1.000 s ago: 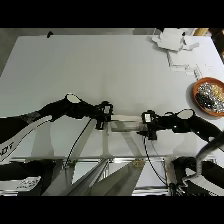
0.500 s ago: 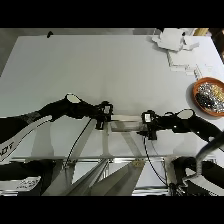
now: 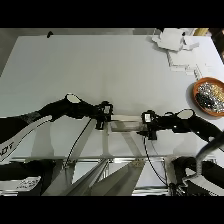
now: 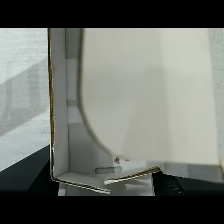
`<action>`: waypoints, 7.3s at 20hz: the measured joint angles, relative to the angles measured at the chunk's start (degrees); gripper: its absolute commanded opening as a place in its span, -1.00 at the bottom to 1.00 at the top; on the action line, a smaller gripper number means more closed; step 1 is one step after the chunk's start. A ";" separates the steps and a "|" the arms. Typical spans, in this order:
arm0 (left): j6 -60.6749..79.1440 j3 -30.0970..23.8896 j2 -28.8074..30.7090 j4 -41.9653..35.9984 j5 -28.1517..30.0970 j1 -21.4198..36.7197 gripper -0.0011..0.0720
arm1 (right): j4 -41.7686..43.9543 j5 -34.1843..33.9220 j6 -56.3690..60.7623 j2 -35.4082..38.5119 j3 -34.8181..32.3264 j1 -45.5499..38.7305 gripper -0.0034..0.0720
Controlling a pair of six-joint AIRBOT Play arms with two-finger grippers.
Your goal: Fold the box and place the chain.
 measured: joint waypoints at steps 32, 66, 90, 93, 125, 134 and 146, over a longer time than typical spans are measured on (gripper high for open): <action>-17.00 -0.09 9.92 14.40 -2.54 4.44 -0.45 | 0.17 -0.31 0.24 -0.04 0.00 0.04 0.26; -56.54 0.63 18.47 26.80 31.87 -17.00 -0.96 | 0.00 -0.02 0.00 -0.04 0.00 0.04 0.26; -59.80 -0.79 21.94 34.95 -0.74 -9.81 -0.96 | -0.04 0.00 -0.02 -0.07 0.00 0.04 0.26; -59.74 -3.43 22.27 36.63 -1.86 -9.20 -0.96 | -0.04 0.02 -0.02 -0.04 0.00 0.04 0.26; -35.21 -8.20 15.15 23.85 5.92 -3.21 -0.19 | 0.00 0.02 0.00 -0.07 0.00 0.04 0.26; -23.43 -8.20 15.39 19.41 9.11 -2.86 -0.01 | -0.02 0.04 -0.02 -0.07 0.00 0.04 0.26; -18.58 -7.80 13.09 13.97 9.92 -6.45 -0.46 | -0.04 0.09 -0.04 -0.04 0.00 0.04 0.26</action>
